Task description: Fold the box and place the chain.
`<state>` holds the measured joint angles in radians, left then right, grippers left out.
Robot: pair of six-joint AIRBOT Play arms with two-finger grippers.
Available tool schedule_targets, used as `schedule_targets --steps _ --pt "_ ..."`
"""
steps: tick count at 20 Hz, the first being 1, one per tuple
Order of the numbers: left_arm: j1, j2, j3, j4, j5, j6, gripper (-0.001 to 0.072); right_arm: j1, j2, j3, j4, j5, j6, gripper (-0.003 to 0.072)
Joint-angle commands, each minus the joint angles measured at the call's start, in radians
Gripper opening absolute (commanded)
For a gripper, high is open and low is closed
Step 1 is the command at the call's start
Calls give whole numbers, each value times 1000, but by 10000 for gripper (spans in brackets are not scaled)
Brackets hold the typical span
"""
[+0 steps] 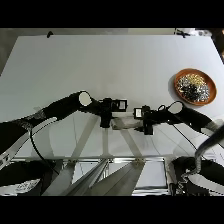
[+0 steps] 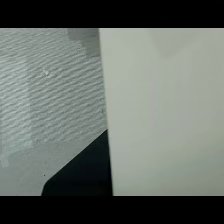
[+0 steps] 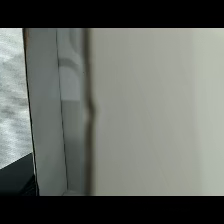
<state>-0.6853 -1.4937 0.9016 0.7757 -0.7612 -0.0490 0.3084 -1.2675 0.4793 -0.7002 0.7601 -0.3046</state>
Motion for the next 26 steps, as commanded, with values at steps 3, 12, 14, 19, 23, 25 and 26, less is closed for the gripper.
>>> schedule_targets --steps 3,12,14,19,23,25,26 --pt "-1 -1 0 0 1 0 13 1 -6 -1 -63 16 46 564" --pt "-1 -1 0 0 1 0 13 -7 0 -1 -62 39 90 690" --pt "-1 -1 0 0 1 0 13 -50 6 -1 -58 58 93 690" --pt "-1 -1 0 0 0 0 13 -93 32 -1 -54 96 61 691" --pt "-1 -1 0 0 0 0 13 -72 31 -1 -50 77 56 664" --pt "-1 -1 0 0 1 0 13 -73 31 -1 -28 73 38 628" --pt "-1 -1 0 0 0 0 13 -73 31 -1 -25 73 38 590"
